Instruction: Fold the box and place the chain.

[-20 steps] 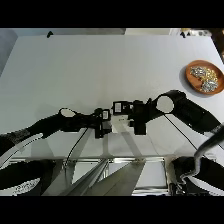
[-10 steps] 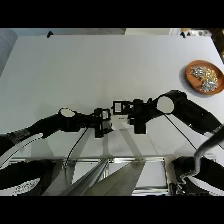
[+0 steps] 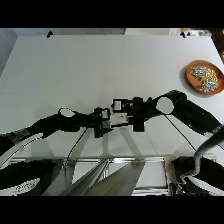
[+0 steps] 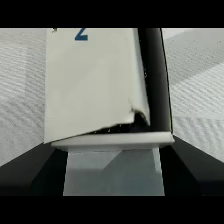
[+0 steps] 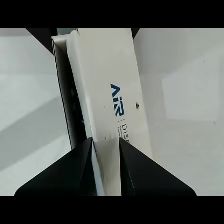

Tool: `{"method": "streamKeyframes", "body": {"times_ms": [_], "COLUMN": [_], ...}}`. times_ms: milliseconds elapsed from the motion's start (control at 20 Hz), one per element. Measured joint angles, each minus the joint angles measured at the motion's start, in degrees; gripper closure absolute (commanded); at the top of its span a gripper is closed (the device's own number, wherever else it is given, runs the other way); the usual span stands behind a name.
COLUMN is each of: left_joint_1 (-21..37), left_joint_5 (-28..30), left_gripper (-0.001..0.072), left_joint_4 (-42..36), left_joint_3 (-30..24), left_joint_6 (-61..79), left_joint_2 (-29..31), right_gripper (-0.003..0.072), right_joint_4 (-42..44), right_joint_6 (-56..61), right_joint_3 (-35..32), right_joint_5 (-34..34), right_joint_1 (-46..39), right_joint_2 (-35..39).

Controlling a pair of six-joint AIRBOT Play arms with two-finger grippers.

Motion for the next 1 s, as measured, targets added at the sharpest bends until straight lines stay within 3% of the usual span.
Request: {"method": "streamKeyframes", "body": {"times_ms": [450,650,1000], "left_joint_1": [-0.02,-0.07,-0.07], "left_joint_5": [-0.52,-0.96,-0.50], "left_gripper": [0.0573,0.0573,0.0573], "left_joint_4": [0.15,0.20,0.09], "left_joint_3": [0.00,0.00,0.00], "left_joint_6": [0.11,0.26,0.13], "left_joint_2": [0.00,0.00,0.00], "right_gripper": [0.0526,0.0339,0.0351], "right_joint_4": [1.42,1.97,4.17], "right_joint_6": [-0.02,0.00,0.02], "right_joint_3": [-1.57,-2.36,-2.58], "right_joint_5": [1.62,2.78,-0.44], "right_joint_1": [-0.02,-0.02,-0.02], "right_joint_2": [-0.31,-0.37,3.04]}}
